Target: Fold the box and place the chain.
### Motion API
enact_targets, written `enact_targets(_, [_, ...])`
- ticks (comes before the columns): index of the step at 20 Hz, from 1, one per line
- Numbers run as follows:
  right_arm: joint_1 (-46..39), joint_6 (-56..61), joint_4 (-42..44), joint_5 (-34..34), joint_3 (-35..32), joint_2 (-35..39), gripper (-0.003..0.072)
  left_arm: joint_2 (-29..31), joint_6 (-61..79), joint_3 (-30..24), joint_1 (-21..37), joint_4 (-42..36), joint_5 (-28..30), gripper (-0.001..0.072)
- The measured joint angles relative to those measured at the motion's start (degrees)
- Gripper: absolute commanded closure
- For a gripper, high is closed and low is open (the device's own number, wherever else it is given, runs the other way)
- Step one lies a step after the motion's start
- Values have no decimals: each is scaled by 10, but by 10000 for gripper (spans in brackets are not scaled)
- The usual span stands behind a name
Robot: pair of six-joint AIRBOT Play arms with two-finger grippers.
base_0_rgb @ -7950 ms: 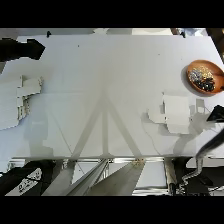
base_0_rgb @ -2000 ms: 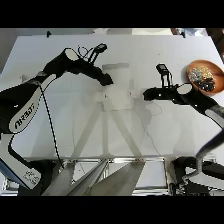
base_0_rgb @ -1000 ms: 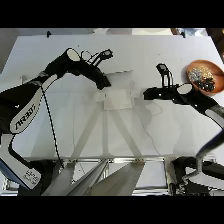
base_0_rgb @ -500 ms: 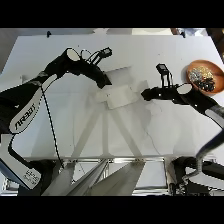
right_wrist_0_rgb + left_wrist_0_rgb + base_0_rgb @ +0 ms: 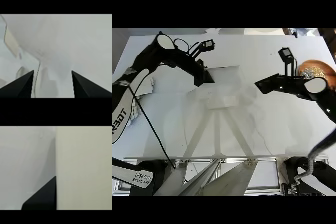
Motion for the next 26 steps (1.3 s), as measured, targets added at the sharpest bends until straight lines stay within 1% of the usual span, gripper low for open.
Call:
enact_targets(1, [0,9,-17,0,0,27,167,2,6,0,4,1,-18,706])
enact_targets(3, [0,35,-63,1,1,83,167,-3,32,0,6,2,-37,706])
enact_targets(5, [0,68,-112,1,1,125,167,-22,66,0,-2,3,-42,706])
enact_targets(6, [0,87,-139,1,1,143,167,-35,78,0,-8,2,-39,706])
enact_targets(9, [0,138,-207,1,1,173,168,-79,101,0,-33,0,1,706])
enact_targets(11, [0,160,-235,1,1,181,168,-101,110,0,-50,-12,40,705])
enact_targets(14, [0,176,-256,1,1,186,168,-119,138,0,-68,-41,100,705])
enact_targets(17, [0,183,-266,1,1,186,169,-129,169,0,-79,-67,137,704])
enact_targets(21, [0,188,-271,1,1,181,169,-142,186,0,-83,-79,153,704])
enact_targets(26, [0,190,-272,0,1,167,169,-148,194,0,-85,-82,157,706])
